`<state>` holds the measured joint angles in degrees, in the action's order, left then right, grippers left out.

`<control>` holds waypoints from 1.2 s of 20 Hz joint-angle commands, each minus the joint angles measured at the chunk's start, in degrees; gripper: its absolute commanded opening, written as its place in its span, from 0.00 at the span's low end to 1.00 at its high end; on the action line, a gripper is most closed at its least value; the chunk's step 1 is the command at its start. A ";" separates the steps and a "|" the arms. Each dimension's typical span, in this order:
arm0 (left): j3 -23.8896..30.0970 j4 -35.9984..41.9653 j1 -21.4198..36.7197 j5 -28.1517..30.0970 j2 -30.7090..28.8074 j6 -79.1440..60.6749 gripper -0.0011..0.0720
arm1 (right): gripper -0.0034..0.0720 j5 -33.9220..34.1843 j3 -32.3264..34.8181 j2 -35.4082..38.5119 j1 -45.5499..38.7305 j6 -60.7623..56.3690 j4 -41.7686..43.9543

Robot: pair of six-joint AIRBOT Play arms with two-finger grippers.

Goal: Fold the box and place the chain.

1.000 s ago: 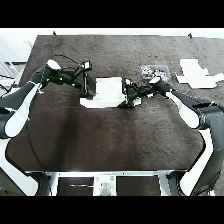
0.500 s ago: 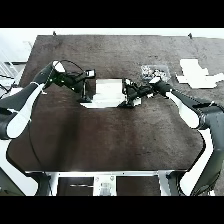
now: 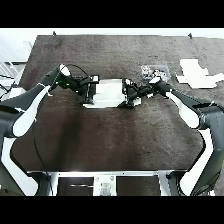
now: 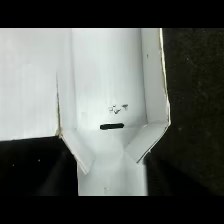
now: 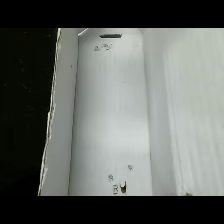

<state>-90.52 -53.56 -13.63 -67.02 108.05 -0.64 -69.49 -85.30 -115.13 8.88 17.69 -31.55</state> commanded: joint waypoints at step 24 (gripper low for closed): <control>0.00 8.11 -0.20 0.39 1.07 -1.73 0.32 | 0.82 0.00 0.00 0.00 0.00 -0.02 0.00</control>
<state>-90.52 -47.81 -13.80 -67.05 108.97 -2.00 -69.49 -85.30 -115.13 8.88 17.67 -31.55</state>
